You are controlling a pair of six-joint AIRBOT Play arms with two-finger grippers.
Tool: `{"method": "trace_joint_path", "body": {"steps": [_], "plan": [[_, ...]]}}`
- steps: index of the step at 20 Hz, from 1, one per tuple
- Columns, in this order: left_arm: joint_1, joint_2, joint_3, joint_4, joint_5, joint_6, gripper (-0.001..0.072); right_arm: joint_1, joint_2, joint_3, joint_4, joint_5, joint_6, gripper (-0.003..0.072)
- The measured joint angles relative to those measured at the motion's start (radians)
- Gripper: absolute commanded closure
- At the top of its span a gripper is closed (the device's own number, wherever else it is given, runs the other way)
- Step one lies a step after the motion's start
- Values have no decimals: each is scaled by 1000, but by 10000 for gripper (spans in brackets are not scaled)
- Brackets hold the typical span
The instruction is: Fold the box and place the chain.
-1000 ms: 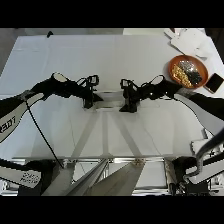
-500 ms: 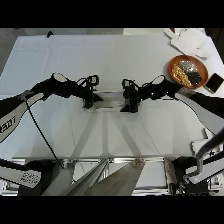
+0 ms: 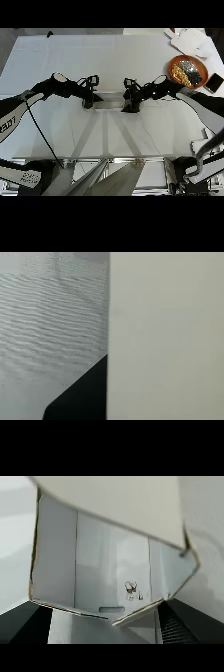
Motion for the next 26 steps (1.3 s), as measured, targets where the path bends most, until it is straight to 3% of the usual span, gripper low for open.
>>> {"method": "trace_joint_path", "body": {"steps": [26], "plan": [[0, 0, 0, -1, 2, -1, 697, 10, -19, 45, -18, -21, 16, -7]]}}
